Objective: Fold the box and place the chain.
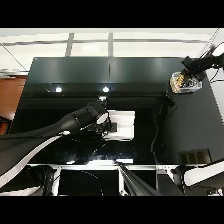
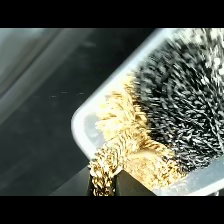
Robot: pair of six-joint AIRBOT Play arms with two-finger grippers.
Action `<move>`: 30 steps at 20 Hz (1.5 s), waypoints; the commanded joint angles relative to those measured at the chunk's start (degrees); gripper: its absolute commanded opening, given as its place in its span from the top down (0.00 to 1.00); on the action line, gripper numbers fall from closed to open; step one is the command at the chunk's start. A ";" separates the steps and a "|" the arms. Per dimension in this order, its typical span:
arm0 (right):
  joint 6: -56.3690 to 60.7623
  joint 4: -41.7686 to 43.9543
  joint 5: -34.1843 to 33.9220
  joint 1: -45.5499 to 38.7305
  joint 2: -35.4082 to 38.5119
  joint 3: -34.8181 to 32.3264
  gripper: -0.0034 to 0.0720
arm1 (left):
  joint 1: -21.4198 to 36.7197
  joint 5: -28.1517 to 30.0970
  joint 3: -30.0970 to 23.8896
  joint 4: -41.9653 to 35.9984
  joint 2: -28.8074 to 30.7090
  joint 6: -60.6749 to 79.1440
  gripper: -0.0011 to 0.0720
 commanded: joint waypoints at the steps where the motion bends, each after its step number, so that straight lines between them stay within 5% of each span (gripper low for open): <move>1: -7.72 0.04 -0.15 -0.04 6.51 0.07 0.94 | 0.04 0.04 0.04 -0.02 0.00 0.02 0.95; 17: -20.55 5.79 -1.25 -0.83 28.50 0.07 0.94 | 0.04 0.02 0.04 -0.02 0.00 0.02 0.95; 30: -30.03 19.98 7.89 -0.42 36.37 0.04 0.95 | 0.04 0.00 0.04 -0.02 0.00 0.02 0.95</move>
